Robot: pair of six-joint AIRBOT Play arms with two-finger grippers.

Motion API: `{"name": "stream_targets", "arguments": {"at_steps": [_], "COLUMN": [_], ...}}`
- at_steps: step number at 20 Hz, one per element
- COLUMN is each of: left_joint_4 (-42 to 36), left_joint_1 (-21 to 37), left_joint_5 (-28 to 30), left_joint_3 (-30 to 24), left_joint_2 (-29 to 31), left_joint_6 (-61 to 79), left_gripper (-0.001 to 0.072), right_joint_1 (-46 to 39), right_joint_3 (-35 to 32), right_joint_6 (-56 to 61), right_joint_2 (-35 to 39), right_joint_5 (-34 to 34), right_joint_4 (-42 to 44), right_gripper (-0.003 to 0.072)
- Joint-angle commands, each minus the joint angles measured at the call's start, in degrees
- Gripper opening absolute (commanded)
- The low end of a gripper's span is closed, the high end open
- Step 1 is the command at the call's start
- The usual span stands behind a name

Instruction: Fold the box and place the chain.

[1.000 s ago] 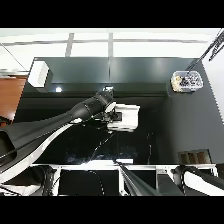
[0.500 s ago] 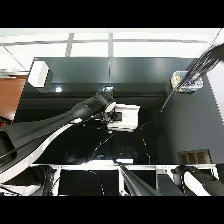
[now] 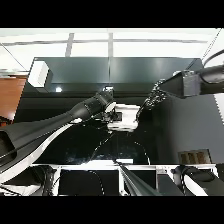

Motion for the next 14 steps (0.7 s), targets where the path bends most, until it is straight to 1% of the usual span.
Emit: {"name": "stream_targets", "arguments": {"at_steps": [1, 6, 9, 11, 14], "left_joint_4": [0.00, 0.00, 0.00, 0.00, 0.00], "left_joint_1": [0.02, 0.02, 0.02, 0.02, 0.02], "left_joint_5": [0.11, 0.11, 0.09, 0.09, 0.09], "left_joint_3": [0.02, 0.02, 0.02, 0.02, 0.02], "left_joint_2": [-0.02, -0.02, -0.02, -0.02, -0.02], "left_joint_6": [0.00, 0.00, 0.00, 0.00, 0.00], "left_gripper": [0.0028, 0.0028, 0.0028, 0.0027, 0.0028], "right_joint_1": [3.45, 3.89, 3.91, 3.91, 3.96], "right_joint_3": [-1.01, -0.98, -1.03, -1.79, -4.50], "right_joint_6": [-0.15, -0.15, 0.02, 0.55, 0.76], "right_joint_2": [-0.96, -1.88, -2.23, -2.25, -2.36], "right_joint_5": [-6.88, -6.45, -3.13, -2.93, -2.67], "right_joint_4": [5.03, 4.59, 2.91, 1.11, 0.74], "right_gripper": [0.0014, 0.0014, 0.0014, 0.0014, 0.0014]}}
